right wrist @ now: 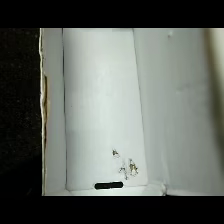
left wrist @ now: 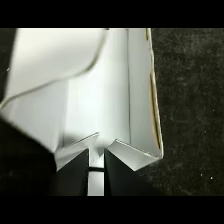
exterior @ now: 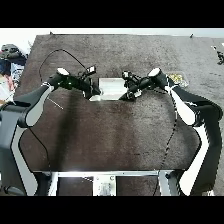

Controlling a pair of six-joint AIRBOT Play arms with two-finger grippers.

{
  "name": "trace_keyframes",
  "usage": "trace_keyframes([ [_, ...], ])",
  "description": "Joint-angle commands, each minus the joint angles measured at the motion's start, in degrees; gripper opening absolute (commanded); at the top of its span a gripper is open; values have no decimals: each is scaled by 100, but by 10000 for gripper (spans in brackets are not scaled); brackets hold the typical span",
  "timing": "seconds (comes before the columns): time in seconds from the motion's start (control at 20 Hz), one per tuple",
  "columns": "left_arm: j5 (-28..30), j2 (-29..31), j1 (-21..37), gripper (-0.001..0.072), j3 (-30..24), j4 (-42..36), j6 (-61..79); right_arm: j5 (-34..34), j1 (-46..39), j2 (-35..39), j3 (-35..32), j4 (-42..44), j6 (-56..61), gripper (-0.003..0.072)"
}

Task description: Fold the box and place the chain.

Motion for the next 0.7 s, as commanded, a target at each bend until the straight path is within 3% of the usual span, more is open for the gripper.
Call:
trace_keyframes([
  [0.0, -337, 26, 125, 16, 107, -92, -157, 11, 4, -2, 4, -11, -9, 463],
  [0.3, -1049, 28, 125, 7, 1217, 702, -2315, 11, 4, -2, 4, -11, -9, 463],
  [0.4, -1005, 57, 142, 6, 1554, 1119, -3036, 11, 4, -2, 4, -11, -9, 464],
  [0.65, -549, 780, 426, 6, 1534, 1816, -4367, 11, 4, -2, 4, -11, -9, 463],
])
